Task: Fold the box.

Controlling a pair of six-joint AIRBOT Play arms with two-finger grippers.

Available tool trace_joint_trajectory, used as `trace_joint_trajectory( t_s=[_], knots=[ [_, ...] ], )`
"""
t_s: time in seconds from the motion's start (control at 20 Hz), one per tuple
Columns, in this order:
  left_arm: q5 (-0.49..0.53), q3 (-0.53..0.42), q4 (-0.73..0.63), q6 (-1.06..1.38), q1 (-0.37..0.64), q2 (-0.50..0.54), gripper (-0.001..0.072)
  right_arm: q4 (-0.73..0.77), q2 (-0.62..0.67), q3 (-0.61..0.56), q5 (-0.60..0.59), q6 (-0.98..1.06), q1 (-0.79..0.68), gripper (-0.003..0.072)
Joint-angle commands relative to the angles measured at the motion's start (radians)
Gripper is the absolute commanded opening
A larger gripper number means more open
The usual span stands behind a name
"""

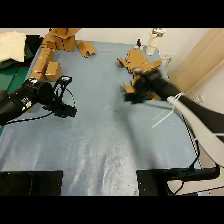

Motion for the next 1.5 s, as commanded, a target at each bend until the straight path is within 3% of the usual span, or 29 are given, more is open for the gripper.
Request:
trace_joint_trajectory(
  t_s=[0.0, 0.2, 0.3, 0.65, 0.9, 1.0, 1.1, 1.2, 1.25, 1.45],
  knots=[
    [0.079, 0.000, -0.009, 0.005, 0.000, 0.001, 0.0013, -0.040, -0.026, 0.116, 0.049, -0.099, -0.325, 0.0349],
    [0.100, 0.000, -0.020, 0.004, 0.000, 0.001, 0.0013, 0.506, -0.174, 0.232, 0.208, -0.418, -0.682, 0.0487],
    [0.119, 0.000, -0.044, 0.004, 0.000, 0.001, 0.0013, 0.691, -0.277, 0.307, 0.209, -0.542, -0.762, 0.0487],
    [0.122, 0.000, -0.120, 0.002, 0.000, 0.000, 0.0014, 0.743, -0.510, 0.516, 0.151, -0.631, -0.732, 0.0487],
    [0.120, 0.000, -0.167, 0.003, 0.000, 0.000, 0.0014, 0.734, -0.547, 0.531, 0.048, -0.662, -0.707, 0.0483],
    [0.117, 0.000, -0.175, 0.003, 0.000, 0.000, 0.0014, 0.734, -0.547, 0.531, 0.008, -0.671, -0.707, 0.0422],
    [0.117, 0.000, -0.189, 0.003, 0.000, 0.000, 0.0014, 0.735, -0.546, 0.531, -0.055, -0.717, -0.705, 0.0270],
    [0.116, 0.000, -0.190, 0.003, 0.000, 0.001, 0.0014, 0.745, -0.545, 0.538, -0.097, -0.751, -0.702, 0.0043],
    [0.110, 0.001, -0.190, 0.003, 0.000, 0.001, 0.0015, 0.751, -0.542, 0.546, -0.114, -0.759, -0.699, 0.0003],
    [0.049, 0.035, -0.188, 0.007, 0.001, 0.001, 0.0015, 0.779, -0.481, 0.550, -0.205, -0.811, -0.667, -0.0001]
  ],
)
